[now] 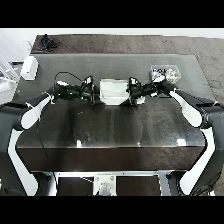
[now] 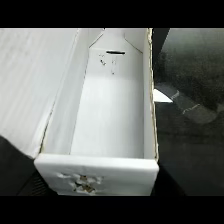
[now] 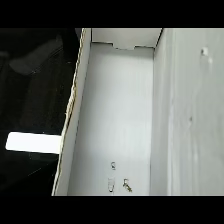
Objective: Fold the box and place the chain.
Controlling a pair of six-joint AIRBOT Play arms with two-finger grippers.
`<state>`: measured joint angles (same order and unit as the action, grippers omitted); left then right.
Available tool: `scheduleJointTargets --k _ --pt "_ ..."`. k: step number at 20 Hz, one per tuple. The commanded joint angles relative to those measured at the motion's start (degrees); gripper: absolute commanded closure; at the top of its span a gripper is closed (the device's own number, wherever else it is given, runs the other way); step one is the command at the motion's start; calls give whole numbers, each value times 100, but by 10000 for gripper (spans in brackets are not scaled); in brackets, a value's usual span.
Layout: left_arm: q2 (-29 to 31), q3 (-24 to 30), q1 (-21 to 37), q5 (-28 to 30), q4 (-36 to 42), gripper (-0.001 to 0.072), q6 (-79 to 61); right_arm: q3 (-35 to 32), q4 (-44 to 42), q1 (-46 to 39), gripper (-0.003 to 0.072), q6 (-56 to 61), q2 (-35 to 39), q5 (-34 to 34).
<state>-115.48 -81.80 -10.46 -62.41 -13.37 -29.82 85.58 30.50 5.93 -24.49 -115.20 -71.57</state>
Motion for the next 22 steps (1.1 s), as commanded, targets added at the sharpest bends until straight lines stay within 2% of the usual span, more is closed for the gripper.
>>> scheduleJointTargets --k 1,13,15,22 --pt "-4 -7 -35 92 33 -11 -26 -2 0 4 121 2 -4 -4" --pt "-11 -4 -59 323 -63 9 282 -2 0 4 121 2 -4 -4" --pt "-11 -4 -70 323 -170 59 280 -2 0 4 121 2 -4 -4" --pt "-11 -4 -181 442 -308 57 -57 -2 0 4 121 2 -4 -4"
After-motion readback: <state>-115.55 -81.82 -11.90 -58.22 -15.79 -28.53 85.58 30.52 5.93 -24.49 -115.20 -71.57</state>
